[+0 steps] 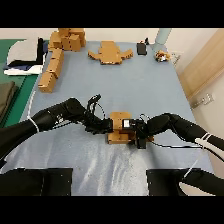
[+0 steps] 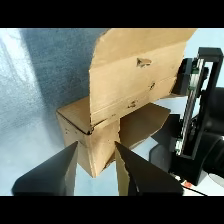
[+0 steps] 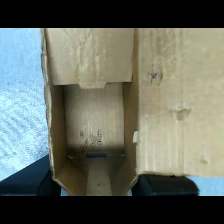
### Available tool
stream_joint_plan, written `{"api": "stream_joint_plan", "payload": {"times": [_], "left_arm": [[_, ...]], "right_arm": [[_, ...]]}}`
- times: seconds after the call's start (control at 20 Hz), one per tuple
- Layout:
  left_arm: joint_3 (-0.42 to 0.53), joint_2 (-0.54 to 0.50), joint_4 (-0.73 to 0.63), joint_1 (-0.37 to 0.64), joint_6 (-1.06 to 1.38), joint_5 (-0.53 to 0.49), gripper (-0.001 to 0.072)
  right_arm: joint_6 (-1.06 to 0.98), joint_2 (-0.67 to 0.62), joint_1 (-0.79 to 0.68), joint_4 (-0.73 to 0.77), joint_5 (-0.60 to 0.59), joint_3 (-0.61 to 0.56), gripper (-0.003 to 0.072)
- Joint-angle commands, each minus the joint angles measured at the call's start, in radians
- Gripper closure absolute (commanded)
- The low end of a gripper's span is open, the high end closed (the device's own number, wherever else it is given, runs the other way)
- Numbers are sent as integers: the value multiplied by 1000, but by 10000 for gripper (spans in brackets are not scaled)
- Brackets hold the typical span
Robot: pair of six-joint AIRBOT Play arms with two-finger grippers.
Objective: Fold the box.
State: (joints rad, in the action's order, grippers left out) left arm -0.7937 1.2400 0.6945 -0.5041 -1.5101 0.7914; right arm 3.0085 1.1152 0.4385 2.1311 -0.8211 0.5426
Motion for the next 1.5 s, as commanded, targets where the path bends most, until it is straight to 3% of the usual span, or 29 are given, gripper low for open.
{"api": "stream_joint_plan", "payload": {"times": [0.0,0.25,0.5,0.7,1.1,1.45], "left_arm": [[0,0,32,-2,-8,8,323],[-34,0,143,-30,-119,36,292],[-133,1,476,-165,-435,49,293],[-212,19,719,-269,-695,139,293],[-355,179,793,-362,-816,262,293],[-367,220,810,-363,-840,295,293]], "right_arm": [[0,-1,0,1,0,0,254],[0,-1,0,1,0,0,254],[0,-1,0,1,1,0,254],[0,-1,0,0,1,0,254],[0,-1,0,0,0,1,254],[0,-1,0,0,1,1,254]]}}
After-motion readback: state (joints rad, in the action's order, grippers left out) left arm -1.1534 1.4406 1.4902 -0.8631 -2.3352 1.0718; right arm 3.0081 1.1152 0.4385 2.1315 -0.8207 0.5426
